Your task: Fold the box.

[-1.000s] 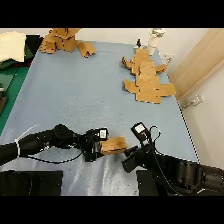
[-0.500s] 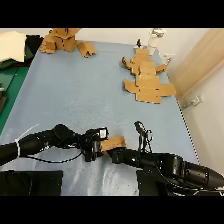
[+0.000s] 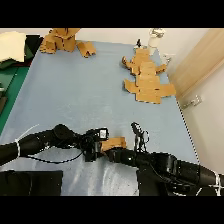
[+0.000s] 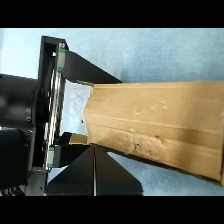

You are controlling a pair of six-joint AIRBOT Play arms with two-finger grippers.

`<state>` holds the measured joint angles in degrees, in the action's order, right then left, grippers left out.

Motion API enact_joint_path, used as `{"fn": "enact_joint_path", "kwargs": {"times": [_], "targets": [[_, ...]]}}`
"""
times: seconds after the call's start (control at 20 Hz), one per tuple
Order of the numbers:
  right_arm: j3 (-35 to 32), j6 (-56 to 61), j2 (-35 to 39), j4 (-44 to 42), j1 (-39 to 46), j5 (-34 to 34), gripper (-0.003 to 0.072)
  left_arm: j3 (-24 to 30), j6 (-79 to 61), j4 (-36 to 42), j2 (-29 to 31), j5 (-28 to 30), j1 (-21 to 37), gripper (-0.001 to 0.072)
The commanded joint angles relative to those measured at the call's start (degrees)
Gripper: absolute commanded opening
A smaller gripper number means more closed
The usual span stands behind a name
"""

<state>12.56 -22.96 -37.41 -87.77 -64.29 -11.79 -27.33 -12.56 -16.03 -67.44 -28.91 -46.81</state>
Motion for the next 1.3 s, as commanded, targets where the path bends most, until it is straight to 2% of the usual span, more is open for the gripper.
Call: {"fn": "enact_joint_path", "kwargs": {"times": [0.0,0.55,0.8,1.25], "targets": [[-0.02,0.04,-0.42,-0.11,0.04,0.94,0.0002,0.02,-0.02,-0.04,0.0,-0.07,0.04,0.0607],[0.0,0.04,-0.37,-0.11,0.04,3.39,0.0001,0.02,-0.04,-0.04,0.0,-0.04,0.04,0.0607],[-0.02,0.02,-0.46,0.11,3.85,2.71,0.0002,0.02,-0.02,-0.04,0.0,-0.04,0.04,0.0606],[-0.02,0.02,-1.95,0.44,3.96,1.66,0.0002,0.02,-0.02,-0.04,0.0,-0.02,0.04,0.0606]]}}
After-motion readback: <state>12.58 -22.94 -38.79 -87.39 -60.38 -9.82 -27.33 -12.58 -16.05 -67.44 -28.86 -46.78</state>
